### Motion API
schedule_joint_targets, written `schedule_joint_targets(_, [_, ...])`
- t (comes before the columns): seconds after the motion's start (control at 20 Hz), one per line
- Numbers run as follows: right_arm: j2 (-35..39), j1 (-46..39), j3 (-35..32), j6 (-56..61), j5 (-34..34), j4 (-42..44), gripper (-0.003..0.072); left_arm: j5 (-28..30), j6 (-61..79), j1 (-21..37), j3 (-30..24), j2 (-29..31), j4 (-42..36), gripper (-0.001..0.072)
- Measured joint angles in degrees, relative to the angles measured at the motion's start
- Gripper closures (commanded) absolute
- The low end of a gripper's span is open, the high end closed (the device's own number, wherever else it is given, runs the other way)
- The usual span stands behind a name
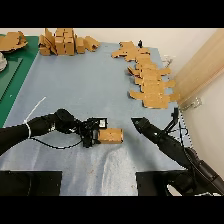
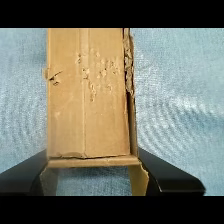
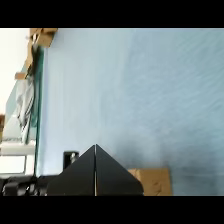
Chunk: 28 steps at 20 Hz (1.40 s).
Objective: Fold the box.
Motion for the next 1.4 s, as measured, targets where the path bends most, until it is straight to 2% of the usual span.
schedule_joint_targets(0.25, [-0.1,-3.3,0.9,0.0,-0.6,-1.5,0.0683,0.0,0.0,0.0,0.0,0.0,-0.1,0.0184])
schedule_joint_targets(0.9, [-0.1,-4.1,3.0,0.0,-2.2,-1.9,0.0683,3.0,-1.6,0.0,0.0,0.2,-1.5,0.0184])
schedule_joint_targets(1.15, [-0.1,-4.1,3.0,0.0,-2.3,-1.9,0.0683,10.5,-16.8,1.8,0.0,4.3,2.3,0.0184])
schedule_joint_targets(1.25, [-0.2,-4.1,3.0,0.0,-2.3,-1.9,0.0683,14.5,-24.2,5.0,0.0,6.4,4.8,0.0184])
schedule_joint_targets(1.4, [-0.2,-4.1,3.0,0.0,-2.3,-1.9,0.0683,20.7,-31.5,13.4,0.7,7.4,7.3,0.0184])
